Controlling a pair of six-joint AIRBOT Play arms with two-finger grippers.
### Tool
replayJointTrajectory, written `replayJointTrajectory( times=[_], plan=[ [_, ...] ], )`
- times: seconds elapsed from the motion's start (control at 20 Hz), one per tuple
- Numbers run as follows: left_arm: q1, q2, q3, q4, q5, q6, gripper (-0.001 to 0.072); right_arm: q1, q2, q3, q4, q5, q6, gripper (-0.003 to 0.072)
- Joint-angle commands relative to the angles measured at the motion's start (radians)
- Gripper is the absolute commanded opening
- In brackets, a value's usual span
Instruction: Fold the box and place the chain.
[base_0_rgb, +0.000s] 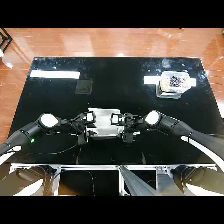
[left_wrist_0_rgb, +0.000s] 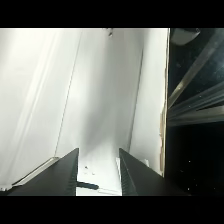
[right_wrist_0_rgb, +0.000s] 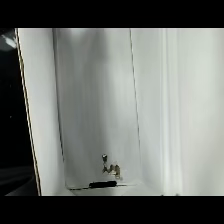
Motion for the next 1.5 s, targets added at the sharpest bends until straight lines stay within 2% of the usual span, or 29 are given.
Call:
replayJointTrajectory(
  times=[0.0,0.05,0.1,0.2,0.25,0.3,0.35,0.45,0.65,0.75,0.9,0.95,1.05,1.15,1.2,1.35,1.45],
  plan=[
    [0.000,0.000,0.000,-0.010,0.019,-0.001,0.0351,0.000,0.000,0.001,0.000,0.000,0.000,0.0460],
    [0.000,0.000,0.000,-0.010,0.019,-0.002,0.0243,0.000,0.000,0.001,0.000,0.000,0.000,0.0460],
    [0.000,0.000,0.000,-0.010,0.019,-0.001,0.0193,0.000,0.000,0.001,0.000,0.000,0.000,0.0460],
    [0.000,0.000,0.000,-0.010,0.019,-0.002,0.0340,0.000,0.000,0.001,0.000,0.000,0.000,0.0460],
    [0.000,0.000,0.001,-0.006,0.019,-0.001,0.0333,0.000,0.000,0.001,0.000,0.000,0.000,0.0460],
    [0.003,0.002,0.006,0.021,0.019,-0.002,0.0240,0.000,0.000,0.001,0.000,0.000,0.000,0.0460],
    [0.010,0.011,0.015,0.073,0.011,-0.009,0.0017,0.000,0.000,0.001,0.000,0.000,0.000,0.0460],
    [0.035,0.063,0.031,0.154,-0.008,-0.146,0.0017,0.000,0.000,0.001,0.000,0.005,0.001,0.0460],
    [0.131,0.245,0.032,0.256,-0.015,-0.486,0.0017,0.000,0.000,0.001,0.000,0.003,0.001,0.0460],
    [0.198,0.332,0.032,0.266,-0.052,-0.571,0.0016,0.000,0.000,0.001,0.000,0.003,0.001,0.0460],
    [0.352,0.417,0.031,0.330,-0.096,-0.932,0.0017,0.000,0.000,0.001,0.000,0.003,0.001,0.0460],
    [0.412,0.422,0.031,0.372,-0.121,-1.093,0.0017,0.000,0.000,0.001,0.000,0.003,0.001,0.0460],
    [0.546,0.399,0.027,0.452,-0.233,-1.368,0.0018,0.000,0.000,0.001,0.000,0.003,0.001,0.0460],
    [0.659,0.337,0.003,0.463,-0.378,-1.449,0.0020,0.000,0.000,0.001,0.000,0.003,0.000,0.0460],
    [0.690,0.301,-0.027,0.448,-0.401,-1.449,0.0020,0.000,0.000,0.001,0.000,0.001,0.000,0.0460],
    [0.701,0.184,-0.127,0.284,-0.364,-1.406,0.0020,0.000,0.000,0.001,0.000,0.000,0.000,0.0460],
    [0.689,0.106,-0.133,0.225,-0.342,-1.316,0.0020,0.000,0.000,0.001,0.000,0.000,0.000,0.0460]
  ],
)
